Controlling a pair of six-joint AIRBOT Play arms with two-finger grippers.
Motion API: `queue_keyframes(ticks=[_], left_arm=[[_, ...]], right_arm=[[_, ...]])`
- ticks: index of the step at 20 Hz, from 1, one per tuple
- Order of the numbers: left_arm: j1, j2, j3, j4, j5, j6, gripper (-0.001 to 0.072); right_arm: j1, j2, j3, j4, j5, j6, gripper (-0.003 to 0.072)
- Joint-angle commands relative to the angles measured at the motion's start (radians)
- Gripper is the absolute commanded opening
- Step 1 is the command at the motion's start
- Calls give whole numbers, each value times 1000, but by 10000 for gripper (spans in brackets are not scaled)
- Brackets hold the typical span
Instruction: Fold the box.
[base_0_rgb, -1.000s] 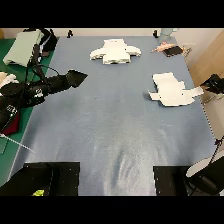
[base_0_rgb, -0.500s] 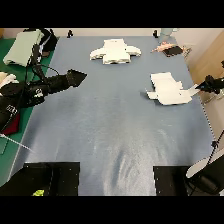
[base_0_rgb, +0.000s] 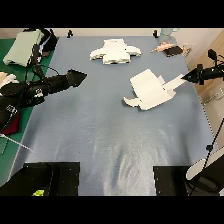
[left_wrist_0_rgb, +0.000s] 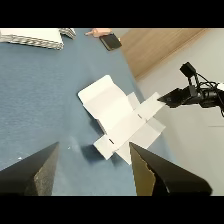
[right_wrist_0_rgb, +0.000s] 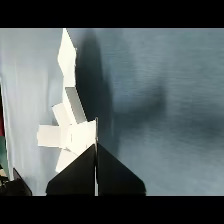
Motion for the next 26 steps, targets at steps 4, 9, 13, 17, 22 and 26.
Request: queue_keyframes(ticks=[4, 9, 13, 17, 22, 26], left_arm=[[3, 2, 1, 2, -61, 1, 662], [9, 2, 1, 39, -155, 1, 655], [24, 2, 1, 41, -218, 1, 655], [33, 2, 1, 43, -262, 0, 655], [33, 2, 1, 43, -296, 0, 657], [33, 2, 1, 43, -295, 0, 657]], right_arm=[[126, 323, -287, -191, -151, 104, 0], [155, 664, -721, -336, -309, 181, 0], [162, 903, -1003, -390, -409, 220, 0], [162, 993, -1121, -405, -423, 220, 2], [162, 991, -1131, -428, -418, 219, 421], [161, 942, -1083, -566, -421, 219, 421]])
